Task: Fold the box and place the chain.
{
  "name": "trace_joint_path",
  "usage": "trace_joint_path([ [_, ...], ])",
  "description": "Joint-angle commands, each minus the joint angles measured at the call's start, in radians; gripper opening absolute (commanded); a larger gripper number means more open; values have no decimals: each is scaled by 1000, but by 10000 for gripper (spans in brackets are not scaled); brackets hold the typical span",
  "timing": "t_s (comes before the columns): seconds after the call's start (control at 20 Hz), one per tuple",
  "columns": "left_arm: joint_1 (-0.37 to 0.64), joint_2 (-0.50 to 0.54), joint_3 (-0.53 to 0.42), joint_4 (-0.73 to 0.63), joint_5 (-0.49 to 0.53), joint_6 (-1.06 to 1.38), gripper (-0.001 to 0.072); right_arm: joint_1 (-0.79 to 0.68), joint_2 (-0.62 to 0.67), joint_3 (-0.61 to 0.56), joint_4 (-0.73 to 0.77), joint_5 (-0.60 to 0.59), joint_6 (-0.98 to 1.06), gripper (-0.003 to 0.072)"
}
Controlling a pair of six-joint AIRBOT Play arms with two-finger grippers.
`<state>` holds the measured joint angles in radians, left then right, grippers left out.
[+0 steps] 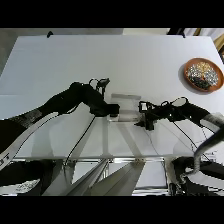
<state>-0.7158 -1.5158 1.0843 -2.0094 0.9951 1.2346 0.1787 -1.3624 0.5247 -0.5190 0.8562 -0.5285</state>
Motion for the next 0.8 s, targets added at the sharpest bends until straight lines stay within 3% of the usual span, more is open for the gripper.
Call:
trace_joint_path([
  [0.0,-22,-53,73,40,68,-81,520,1,-1,1,0,0,0,317],
  [0.15,-34,-94,111,55,117,-116,510,1,0,1,0,0,0,317],
  [0.5,-37,-103,111,82,128,-185,327,1,0,1,0,0,0,317],
  [0.75,-40,-103,111,114,123,-265,311,1,-1,1,0,0,0,317],
])
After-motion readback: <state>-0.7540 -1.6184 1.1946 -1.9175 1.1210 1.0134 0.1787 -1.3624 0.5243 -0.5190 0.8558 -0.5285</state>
